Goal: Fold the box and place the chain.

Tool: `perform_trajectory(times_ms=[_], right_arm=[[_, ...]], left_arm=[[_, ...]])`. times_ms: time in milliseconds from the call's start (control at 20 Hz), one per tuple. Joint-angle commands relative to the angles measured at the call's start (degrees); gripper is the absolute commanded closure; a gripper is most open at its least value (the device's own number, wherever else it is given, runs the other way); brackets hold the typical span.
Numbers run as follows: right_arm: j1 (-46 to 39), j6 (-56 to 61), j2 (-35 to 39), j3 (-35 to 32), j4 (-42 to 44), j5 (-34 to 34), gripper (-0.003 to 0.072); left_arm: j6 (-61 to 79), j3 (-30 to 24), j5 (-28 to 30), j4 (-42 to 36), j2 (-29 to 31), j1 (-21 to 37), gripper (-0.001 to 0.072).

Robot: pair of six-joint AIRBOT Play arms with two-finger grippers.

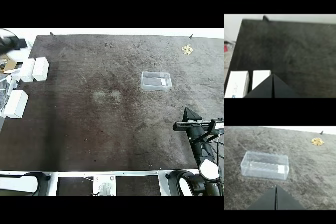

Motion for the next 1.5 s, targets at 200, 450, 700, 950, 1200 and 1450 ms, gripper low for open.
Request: perform_trajectory(times_ms=[200, 450, 700, 950, 1200, 1450], right_arm=[[0.0, 0.0, 0.0, 0.0, 0.0, 0.0, 0.0687], [0.0, 0.0, 0.0, 0.0, 0.0, 0.0, 0.0688], [0.0, 0.0, 0.0, 0.0, 0.0, 0.0, 0.0687], [0.0, 0.0, 0.0, 0.0, 0.0, 0.0, 0.0687], [0.0, 0.0, 0.0, 0.0, 0.0, 0.0, 0.0687], [0.0, 0.0, 0.0, 0.0, 0.0, 0.0, 0.0688]], left_arm=[[21.8, -20.8, 4.8, -20.6, 26.6, 0.0, 0.0706], [41.1, -49.3, 10.4, -33.0, 48.4, 0.0, 0.0706], [49.0, -73.0, 10.7, -38.2, 73.3, 0.0, 0.0706], [45.2, -84.7, 10.6, -40.9, 91.5, 0.0, 0.0705], [44.5, -85.9, 10.6, -39.6, 91.7, 0.0, 0.07], [44.5, -85.9, 10.1, -39.6, 91.7, 0.0, 0.0699]])
